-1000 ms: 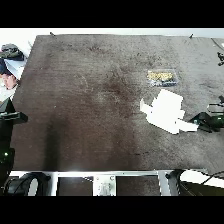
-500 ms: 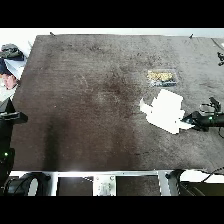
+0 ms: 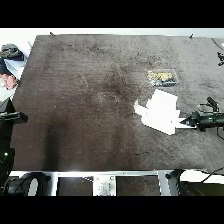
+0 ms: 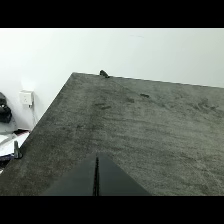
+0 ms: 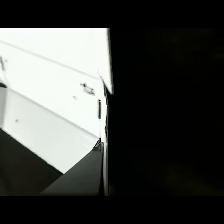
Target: Fold the box and place the chain.
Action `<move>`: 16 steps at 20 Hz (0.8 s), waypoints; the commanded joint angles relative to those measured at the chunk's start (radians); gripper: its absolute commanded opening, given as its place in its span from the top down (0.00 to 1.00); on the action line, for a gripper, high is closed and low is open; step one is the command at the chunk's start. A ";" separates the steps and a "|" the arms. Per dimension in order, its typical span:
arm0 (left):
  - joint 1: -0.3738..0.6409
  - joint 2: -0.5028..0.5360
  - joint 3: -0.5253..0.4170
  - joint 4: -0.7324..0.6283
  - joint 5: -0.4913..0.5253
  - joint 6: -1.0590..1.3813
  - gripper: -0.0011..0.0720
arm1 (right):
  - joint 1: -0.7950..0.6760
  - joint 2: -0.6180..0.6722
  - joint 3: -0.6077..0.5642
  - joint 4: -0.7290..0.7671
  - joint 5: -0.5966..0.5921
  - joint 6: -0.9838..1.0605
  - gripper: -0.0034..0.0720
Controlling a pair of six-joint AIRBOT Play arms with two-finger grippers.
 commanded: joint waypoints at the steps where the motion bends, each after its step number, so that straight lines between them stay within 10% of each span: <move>1: 0.000 0.000 0.000 0.000 0.000 0.000 0.97 | 0.029 0.046 -0.049 0.163 0.060 -0.067 0.94; 16: 0.000 0.000 0.003 0.000 -0.051 -0.007 0.97 | 0.725 -0.096 0.141 0.478 -0.356 -0.246 0.94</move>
